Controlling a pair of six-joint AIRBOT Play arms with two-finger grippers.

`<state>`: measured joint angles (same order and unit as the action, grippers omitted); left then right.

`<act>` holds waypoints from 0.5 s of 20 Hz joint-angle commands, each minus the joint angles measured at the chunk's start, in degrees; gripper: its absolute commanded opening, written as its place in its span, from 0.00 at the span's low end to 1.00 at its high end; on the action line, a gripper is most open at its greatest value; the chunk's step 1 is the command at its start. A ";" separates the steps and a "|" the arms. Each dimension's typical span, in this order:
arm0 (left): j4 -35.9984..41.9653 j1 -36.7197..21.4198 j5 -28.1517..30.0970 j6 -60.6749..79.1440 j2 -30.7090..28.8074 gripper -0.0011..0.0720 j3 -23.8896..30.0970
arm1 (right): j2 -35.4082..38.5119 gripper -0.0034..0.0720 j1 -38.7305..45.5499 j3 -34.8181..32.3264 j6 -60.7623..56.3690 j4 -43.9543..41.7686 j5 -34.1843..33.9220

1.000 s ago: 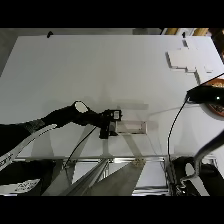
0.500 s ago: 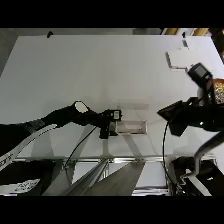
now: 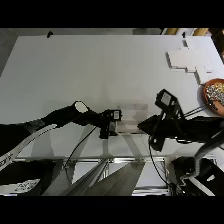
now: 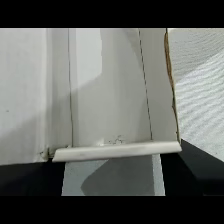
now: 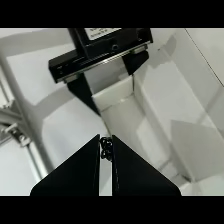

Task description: Fold the box and place the chain.

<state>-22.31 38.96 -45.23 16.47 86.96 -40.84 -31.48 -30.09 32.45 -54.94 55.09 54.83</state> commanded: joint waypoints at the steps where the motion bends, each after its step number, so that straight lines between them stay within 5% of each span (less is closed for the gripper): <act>1: -0.02 -0.04 0.02 0.02 -0.02 0.41 0.02 | -0.50 0.07 -1.46 -6.43 4.28 -2.93 -12.24; 8: -0.02 -0.04 0.00 0.02 -0.02 0.41 0.02 | -10.91 0.08 -1.46 -6.69 7.50 -3.26 -16.74; 10: -0.02 -0.04 0.00 0.02 -0.02 0.41 0.02 | -13.40 0.22 -1.46 -6.69 8.22 -3.19 -17.20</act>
